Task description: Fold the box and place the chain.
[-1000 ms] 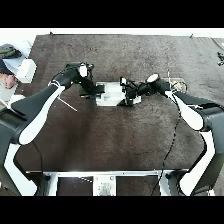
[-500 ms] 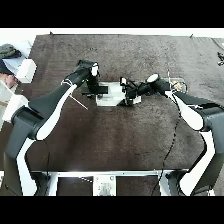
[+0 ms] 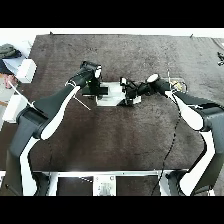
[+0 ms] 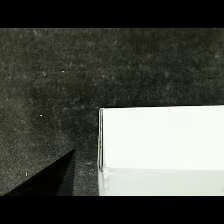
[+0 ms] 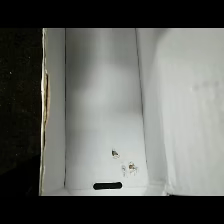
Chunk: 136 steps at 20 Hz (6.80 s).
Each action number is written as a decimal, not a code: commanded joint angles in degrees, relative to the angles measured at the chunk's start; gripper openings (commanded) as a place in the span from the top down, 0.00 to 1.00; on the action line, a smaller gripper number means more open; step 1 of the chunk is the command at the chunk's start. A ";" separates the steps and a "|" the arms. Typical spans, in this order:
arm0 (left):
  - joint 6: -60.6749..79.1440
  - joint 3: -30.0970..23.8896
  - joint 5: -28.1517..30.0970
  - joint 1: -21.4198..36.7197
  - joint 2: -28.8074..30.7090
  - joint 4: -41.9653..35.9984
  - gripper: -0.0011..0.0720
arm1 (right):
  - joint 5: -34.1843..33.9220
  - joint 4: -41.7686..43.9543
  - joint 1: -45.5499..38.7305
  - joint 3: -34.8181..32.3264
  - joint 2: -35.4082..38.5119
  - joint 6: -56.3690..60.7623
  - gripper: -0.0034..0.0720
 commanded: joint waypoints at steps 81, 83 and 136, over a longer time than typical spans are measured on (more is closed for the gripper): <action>149.06 -29.68 11.47 23.45 4.74 -65.85 0.00 | 0.02 0.00 0.02 -0.02 -0.02 -0.02 0.55; 149.04 -29.68 11.39 23.45 4.74 -65.85 0.00 | 0.02 0.00 0.02 -0.02 -0.02 -0.02 0.55; 150.59 -27.02 17.20 19.08 0.74 -68.19 0.18 | 0.02 0.00 0.02 -0.02 -0.02 -0.02 0.55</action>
